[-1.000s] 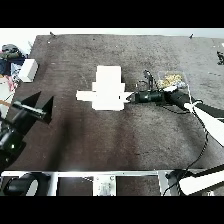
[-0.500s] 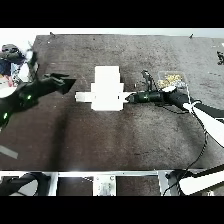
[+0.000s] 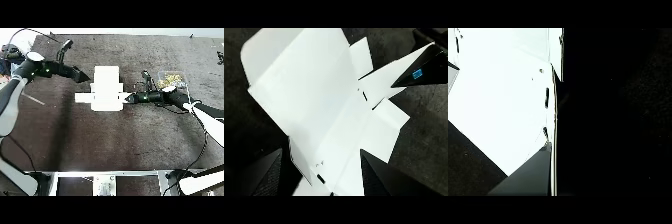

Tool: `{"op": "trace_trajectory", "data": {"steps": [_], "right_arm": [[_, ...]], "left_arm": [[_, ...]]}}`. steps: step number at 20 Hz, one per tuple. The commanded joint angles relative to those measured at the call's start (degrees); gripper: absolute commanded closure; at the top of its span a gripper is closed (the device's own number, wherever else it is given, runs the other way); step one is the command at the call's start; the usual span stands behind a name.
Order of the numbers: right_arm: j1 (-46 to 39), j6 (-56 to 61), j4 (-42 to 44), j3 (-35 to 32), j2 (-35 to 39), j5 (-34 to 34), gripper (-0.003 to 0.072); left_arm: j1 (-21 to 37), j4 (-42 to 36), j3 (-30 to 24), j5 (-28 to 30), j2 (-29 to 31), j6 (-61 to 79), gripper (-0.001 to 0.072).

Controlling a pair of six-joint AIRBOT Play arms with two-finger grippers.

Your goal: Fold the box and place the chain.

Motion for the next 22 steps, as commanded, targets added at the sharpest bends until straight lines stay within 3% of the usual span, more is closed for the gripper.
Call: {"op": "trace_trajectory", "data": {"steps": [1, 5, 11, 18, 20, 22], "right_arm": [[0.1, -0.2, -0.2, 0.0, 0.0, 0.3, 0.0676], [0.1, -0.2, -0.6, 0.0, 0.0, 0.3, 0.0676], [0.1, -1.3, -0.6, 0.0, 0.0, 1.9, 0.0675], [0.0, -1.3, -0.7, 0.0, 0.8, 1.7, 0.0675], [0.1, -1.2, -0.7, 0.0, 0.8, 1.6, 0.0675], [0.0, -1.2, -0.7, 0.0, 0.8, 1.6, 0.0676]], "left_arm": [[-1.5, 4.3, 12.8, -5.9, -8.8, -5.6, 0.0163], [-1.8, 4.0, 18.7, -6.8, -14.6, -5.6, 0.0163], [-1.8, -5.1, 18.7, -8.1, -18.3, -1.1, 0.0163], [-1.9, -1.3, 18.7, -12.4, -19.9, -2.5, 0.0166], [-1.9, -1.4, 18.7, -13.8, -20.0, -1.9, 0.0236], [-2.2, -1.4, 18.7, -15.5, -20.1, -1.9, 0.0238]]}}
